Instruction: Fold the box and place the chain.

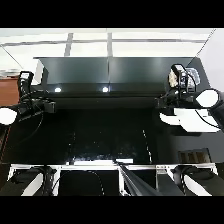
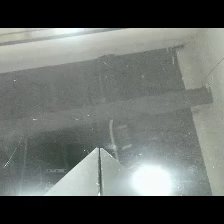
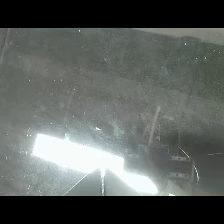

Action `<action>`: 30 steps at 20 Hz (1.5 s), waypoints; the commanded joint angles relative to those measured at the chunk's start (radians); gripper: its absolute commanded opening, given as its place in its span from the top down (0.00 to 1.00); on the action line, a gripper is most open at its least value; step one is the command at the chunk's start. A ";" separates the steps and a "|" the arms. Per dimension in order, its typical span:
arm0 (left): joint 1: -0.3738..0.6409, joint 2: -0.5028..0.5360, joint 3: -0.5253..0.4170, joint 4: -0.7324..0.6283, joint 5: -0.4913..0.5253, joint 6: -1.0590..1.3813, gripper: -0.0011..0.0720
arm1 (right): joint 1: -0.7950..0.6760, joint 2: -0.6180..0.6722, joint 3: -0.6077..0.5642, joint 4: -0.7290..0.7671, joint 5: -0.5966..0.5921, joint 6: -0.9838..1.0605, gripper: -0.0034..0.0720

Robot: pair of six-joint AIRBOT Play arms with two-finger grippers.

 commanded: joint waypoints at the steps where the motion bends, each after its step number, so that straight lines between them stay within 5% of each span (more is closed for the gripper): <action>1: 0.001 0.001 0.000 0.000 0.000 0.000 0.95 | 0.001 0.000 0.000 0.000 0.000 0.000 0.93; 8: 0.001 0.001 0.000 0.000 0.000 0.000 0.95 | 0.001 0.000 0.000 0.000 -0.013 -0.002 0.93; 16: 0.001 0.001 0.000 -0.019 0.007 -0.003 0.95 | 0.000 0.000 0.000 0.142 -0.493 -0.018 0.92; 17: 0.001 0.001 0.000 -0.035 0.007 -0.003 0.95 | -0.005 -0.001 0.000 0.132 -0.529 -0.018 0.60; 18: 0.001 0.001 0.000 -0.034 0.008 -0.003 0.95 | -0.011 -0.001 0.000 0.095 -0.540 -0.018 0.11; 19: 0.001 0.001 0.000 -0.034 0.023 -0.003 0.95 | -0.021 -0.001 0.000 0.043 -0.542 -0.018 0.01; 23: 0.001 0.000 0.000 -0.034 0.157 -0.004 0.94 | -0.259 -0.033 0.018 -0.129 -0.444 0.189 0.01; 24: 0.000 0.000 0.000 -0.034 0.187 -0.004 0.77 | -0.379 -0.061 0.048 -0.185 -0.376 0.303 0.01; 25: 0.000 0.000 0.000 -0.034 0.194 -0.004 0.18 | -0.516 -0.100 0.093 -0.217 -0.288 0.345 0.01; 26: 0.001 0.000 0.000 -0.033 0.193 -0.010 0.03 | -0.651 -0.146 0.146 -0.228 -0.189 0.333 0.01; 30: 0.000 -0.001 0.000 -0.055 0.183 -0.011 0.03 | -1.067 -0.359 0.361 -0.124 0.173 0.138 0.02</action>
